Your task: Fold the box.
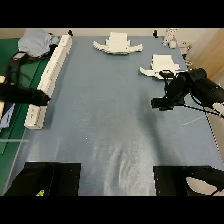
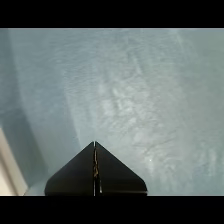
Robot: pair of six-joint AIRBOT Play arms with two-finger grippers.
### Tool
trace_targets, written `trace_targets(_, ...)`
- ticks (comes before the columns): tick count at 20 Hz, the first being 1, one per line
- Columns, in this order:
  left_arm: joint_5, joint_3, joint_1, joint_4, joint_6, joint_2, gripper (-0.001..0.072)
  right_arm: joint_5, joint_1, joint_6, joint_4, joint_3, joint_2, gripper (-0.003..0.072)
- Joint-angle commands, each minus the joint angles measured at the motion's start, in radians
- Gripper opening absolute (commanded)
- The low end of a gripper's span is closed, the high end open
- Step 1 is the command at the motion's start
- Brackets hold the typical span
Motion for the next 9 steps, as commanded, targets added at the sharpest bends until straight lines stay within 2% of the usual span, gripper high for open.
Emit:
trace_targets(1,0.043,0.124,-0.270,-0.002,-0.035,-0.221,0.0014,0.000,0.000,0.000,0.001,0.001,0.000,0.0006)
trace_targets(5,0.108,0.135,-0.459,-0.002,-0.042,-0.350,0.0014,0.000,0.000,0.000,0.000,0.001,0.000,0.0006)
trace_targets(9,0.112,0.134,-0.506,-0.002,-0.057,-0.393,0.0014,0.000,0.000,0.000,0.000,0.001,0.000,0.0006)
